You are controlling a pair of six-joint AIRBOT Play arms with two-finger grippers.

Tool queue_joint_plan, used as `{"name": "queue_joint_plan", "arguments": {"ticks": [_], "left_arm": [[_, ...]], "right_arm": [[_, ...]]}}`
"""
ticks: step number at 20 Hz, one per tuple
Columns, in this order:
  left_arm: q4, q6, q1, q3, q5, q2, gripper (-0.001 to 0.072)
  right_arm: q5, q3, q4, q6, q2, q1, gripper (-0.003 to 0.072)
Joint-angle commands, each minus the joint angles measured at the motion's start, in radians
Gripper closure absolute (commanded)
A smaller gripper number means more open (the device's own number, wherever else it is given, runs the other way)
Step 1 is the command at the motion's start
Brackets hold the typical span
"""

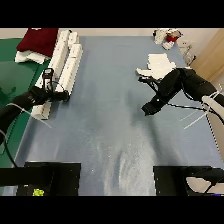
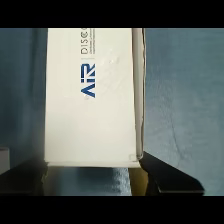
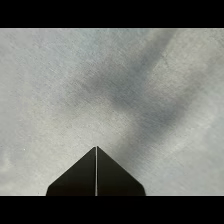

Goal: Fold the box.

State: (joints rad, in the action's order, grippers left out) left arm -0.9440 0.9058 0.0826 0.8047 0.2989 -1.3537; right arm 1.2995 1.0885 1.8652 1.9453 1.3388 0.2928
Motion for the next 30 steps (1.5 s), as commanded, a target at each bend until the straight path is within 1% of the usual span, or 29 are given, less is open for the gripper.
{"name": "queue_joint_plan", "arguments": {"ticks": [1,3,6,18,19,20,25,26,30], "left_arm": [[0.001,0.005,-0.006,0.14,0.029,-0.12,0.0233],[0.001,0.012,-0.006,0.158,0.029,-0.14,0.0232],[0.0,0.008,-0.006,0.158,0.031,-0.151,0.0232],[0.001,0.008,-0.007,0.158,0.031,-0.151,0.0228],[0.001,0.008,-0.007,0.159,0.031,-0.151,0.0114],[0.001,0.008,-0.007,0.158,0.031,-0.151,0.0028],[0.0,0.008,-0.006,0.161,0.036,-0.146,0.0019],[-0.004,0.007,-0.004,0.162,0.047,-0.138,0.0006],[-0.026,0.008,0.024,0.17,0.141,-0.061,0.0005]], "right_arm": [[0.0,0.001,0.0,0.0,0.0,0.0,0.0677],[0.0,0.001,0.0,0.0,0.0,0.0,0.0677],[0.0,0.001,0.0,0.0,0.0,0.0,0.0677],[0.0,0.001,0.0,0.0,0.0,0.0,0.0677],[0.0,0.001,0.0,0.0,0.0,0.0,0.0677],[0.0,0.001,0.0,0.0,0.0,0.0,0.0677],[0.0,0.001,0.0,0.0,0.0,0.0,0.0677],[0.0,0.001,0.0,0.0,0.0,0.0,0.0677],[0.0,0.001,0.0,0.0,0.0,0.0,0.0677]]}}
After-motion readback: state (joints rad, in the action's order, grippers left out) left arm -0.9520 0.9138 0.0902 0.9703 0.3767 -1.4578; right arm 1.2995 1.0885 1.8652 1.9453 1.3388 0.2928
